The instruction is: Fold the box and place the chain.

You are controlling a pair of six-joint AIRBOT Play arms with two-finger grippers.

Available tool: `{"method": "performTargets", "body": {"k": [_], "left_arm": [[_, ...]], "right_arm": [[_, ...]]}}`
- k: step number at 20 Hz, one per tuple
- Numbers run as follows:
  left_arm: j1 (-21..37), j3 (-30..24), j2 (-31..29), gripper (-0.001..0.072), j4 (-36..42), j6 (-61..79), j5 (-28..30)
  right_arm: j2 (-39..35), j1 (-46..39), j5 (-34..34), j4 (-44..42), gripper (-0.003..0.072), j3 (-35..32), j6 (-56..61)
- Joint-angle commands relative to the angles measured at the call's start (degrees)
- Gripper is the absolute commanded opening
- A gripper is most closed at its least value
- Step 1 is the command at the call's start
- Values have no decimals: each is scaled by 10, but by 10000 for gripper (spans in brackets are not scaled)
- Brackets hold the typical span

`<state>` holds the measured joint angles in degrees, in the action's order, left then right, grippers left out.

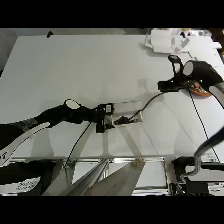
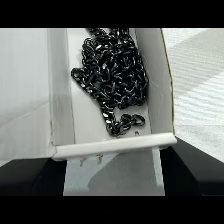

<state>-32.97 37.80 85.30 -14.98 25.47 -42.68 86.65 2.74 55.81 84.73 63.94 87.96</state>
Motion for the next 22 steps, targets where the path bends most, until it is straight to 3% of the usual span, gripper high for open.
{"method": "performTargets", "body": {"k": [1, 7, 9, 12, 13, 18, 22], "left_arm": [[0, 0, 0, 136, 0, 0, 0], [0, 0, 0, 136, 0, 0, 0], [0, 0, 0, 136, 0, 0, 0], [0, 0, 0, 136, 0, 0, 0], [0, 0, 0, 136, 0, 0, 0], [0, 0, 0, 136, 0, 0, 0], [0, 0, 0, 136, 0, 0, 0]], "right_arm": [[29, 0, -16, -9, 321, 0, 6], [51, 0, -16, -10, 313, 0, 8], [56, 0, -11, -10, 262, 0, 7], [54, 0, -2, -10, 49, 0, -7], [51, 0, 5, -10, 18, 0, -13], [-13, 1, 20, -10, 17, 0, -16], [-113, 11, 85, -44, 17, 0, -48]]}}
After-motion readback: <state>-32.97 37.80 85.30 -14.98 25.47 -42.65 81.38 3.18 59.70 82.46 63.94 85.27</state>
